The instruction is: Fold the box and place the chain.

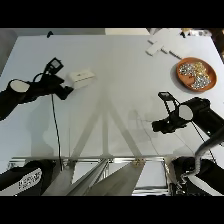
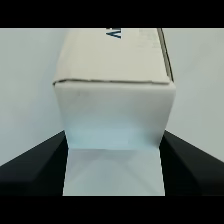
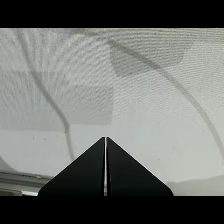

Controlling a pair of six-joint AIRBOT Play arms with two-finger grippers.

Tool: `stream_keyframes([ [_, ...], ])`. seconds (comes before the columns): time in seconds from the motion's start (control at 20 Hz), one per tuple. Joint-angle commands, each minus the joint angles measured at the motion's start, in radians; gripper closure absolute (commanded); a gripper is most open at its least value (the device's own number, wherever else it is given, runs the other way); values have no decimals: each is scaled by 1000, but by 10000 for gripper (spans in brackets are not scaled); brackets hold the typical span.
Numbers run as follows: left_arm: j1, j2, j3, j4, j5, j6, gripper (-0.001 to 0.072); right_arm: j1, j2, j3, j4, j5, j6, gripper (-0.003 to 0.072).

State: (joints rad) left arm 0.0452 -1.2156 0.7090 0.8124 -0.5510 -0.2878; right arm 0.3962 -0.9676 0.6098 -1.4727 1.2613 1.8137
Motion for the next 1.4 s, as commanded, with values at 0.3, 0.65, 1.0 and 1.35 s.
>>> stream_keyframes([
  [0.3,377,132,-270,105,172,-255,712,1,1,1,0,0,0,667],
  [0.65,424,164,-344,293,83,-499,710,1,1,1,1,0,0,667],
  [1.0,422,177,-343,323,47,-525,258,1,1,1,2,0,0,667],
  [1.35,401,253,-343,276,66,-524,16,1,1,1,3,0,0,667],
])
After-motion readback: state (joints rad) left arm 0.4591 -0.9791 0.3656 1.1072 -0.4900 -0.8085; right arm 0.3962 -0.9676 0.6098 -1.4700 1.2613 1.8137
